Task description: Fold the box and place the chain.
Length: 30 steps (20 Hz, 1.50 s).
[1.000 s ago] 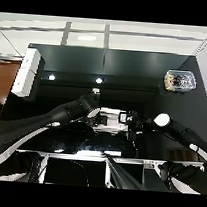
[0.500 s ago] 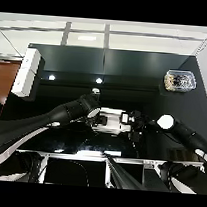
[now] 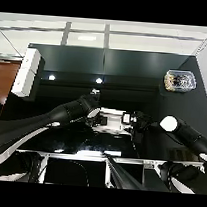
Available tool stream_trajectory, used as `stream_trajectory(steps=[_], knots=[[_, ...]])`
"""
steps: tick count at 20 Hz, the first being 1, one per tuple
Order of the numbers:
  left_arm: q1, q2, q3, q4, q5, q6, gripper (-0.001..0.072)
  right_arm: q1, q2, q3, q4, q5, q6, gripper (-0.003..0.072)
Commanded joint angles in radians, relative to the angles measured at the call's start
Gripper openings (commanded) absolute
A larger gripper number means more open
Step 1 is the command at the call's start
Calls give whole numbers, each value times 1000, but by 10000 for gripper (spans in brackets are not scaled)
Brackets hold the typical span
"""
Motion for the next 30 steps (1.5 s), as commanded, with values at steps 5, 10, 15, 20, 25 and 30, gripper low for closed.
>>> stream_trajectory(steps=[5,10,15,20,25,30], knots=[[1,0,0,-7,2,-1,29,43,-68,0,200,-87,5,236],[1,0,0,-8,2,-1,29,56,-88,0,193,-143,65,234],[1,0,0,-8,2,-1,29,56,-88,0,195,-137,87,394],[1,0,0,-8,1,-1,29,55,-87,0,184,-134,113,99],[1,0,0,-7,0,-1,29,-96,47,106,-192,93,754,11],[1,0,0,-8,0,-1,29,-564,153,81,-357,234,1456,12]])
